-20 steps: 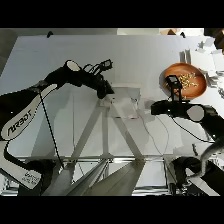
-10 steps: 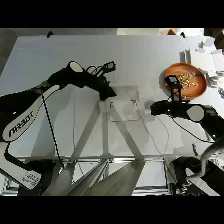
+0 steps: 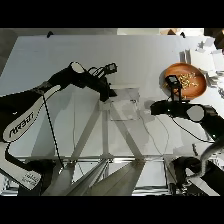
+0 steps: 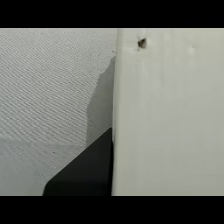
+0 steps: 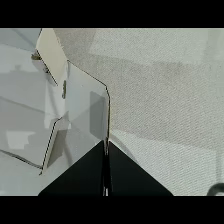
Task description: Fold the box and place the chain.
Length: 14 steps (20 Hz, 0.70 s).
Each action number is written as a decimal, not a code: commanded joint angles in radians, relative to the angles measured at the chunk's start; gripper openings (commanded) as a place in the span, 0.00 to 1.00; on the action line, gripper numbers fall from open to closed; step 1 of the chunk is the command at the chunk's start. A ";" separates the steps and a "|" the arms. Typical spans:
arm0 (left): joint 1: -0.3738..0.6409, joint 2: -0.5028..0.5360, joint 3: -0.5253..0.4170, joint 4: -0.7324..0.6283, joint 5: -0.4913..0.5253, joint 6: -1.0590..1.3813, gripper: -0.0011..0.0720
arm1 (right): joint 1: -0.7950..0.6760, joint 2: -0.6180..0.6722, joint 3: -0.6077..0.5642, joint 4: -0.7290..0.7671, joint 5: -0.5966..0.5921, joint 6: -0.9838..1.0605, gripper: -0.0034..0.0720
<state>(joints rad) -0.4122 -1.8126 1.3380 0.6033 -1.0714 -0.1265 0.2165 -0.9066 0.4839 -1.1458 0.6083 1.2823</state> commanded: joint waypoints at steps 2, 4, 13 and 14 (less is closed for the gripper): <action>-0.001 0.000 0.000 0.003 0.002 -0.002 0.03 | 0.000 0.001 -0.001 0.000 0.001 0.000 0.06; -0.001 0.000 0.000 0.004 0.002 -0.001 0.03 | 0.000 0.001 -0.001 -0.010 0.001 -0.008 0.06; -0.001 0.001 0.000 0.004 0.010 0.000 0.03 | 0.000 0.001 0.000 0.000 -0.005 -0.008 0.14; -0.001 0.003 0.000 0.004 0.009 0.000 0.03 | 0.000 0.002 0.000 0.000 -0.009 -0.008 0.37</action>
